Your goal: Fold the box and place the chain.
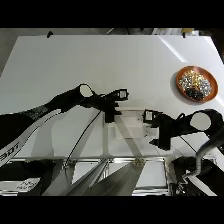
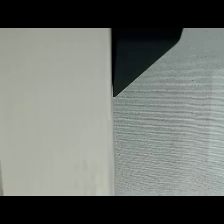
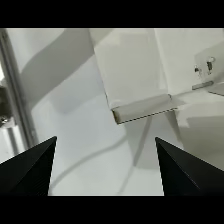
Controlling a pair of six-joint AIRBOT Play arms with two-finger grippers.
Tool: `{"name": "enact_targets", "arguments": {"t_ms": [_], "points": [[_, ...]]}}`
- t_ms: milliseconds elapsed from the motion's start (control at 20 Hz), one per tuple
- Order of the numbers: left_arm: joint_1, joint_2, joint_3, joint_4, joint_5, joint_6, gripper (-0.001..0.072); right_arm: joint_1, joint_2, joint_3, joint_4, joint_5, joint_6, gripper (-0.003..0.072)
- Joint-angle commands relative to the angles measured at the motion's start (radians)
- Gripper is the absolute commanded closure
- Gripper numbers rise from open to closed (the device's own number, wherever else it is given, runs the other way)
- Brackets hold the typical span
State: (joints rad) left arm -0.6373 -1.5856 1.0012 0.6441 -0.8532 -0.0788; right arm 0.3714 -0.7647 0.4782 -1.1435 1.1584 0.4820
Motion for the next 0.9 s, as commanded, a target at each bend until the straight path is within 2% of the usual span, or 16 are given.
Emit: {"name": "enact_targets", "arguments": {"t_ms": [0, 150, 350, 550, 850], "points": [[0.000, 0.000, 0.000, 0.000, 0.000, 0.000, 0.0698, 0.075, 0.014, -0.069, -0.081, -0.171, -0.066, -0.0006], [0.000, 0.000, 0.000, 0.000, 0.000, 0.000, 0.0698, 0.134, 0.052, -0.137, -0.090, -0.318, -0.070, -0.0006], [0.000, 0.000, 0.000, 0.000, 0.000, 0.000, 0.0698, 0.207, 0.113, -0.216, -0.093, -0.457, -0.064, -0.0006], [0.000, 0.000, 0.000, 0.000, 0.000, 0.000, 0.0698, 0.259, 0.113, -0.277, -0.087, -0.518, -0.064, -0.0006], [0.000, 0.000, 0.000, 0.000, 0.000, 0.000, 0.0698, 0.259, 0.072, -0.281, -0.088, -0.618, -0.001, -0.0005]]}}
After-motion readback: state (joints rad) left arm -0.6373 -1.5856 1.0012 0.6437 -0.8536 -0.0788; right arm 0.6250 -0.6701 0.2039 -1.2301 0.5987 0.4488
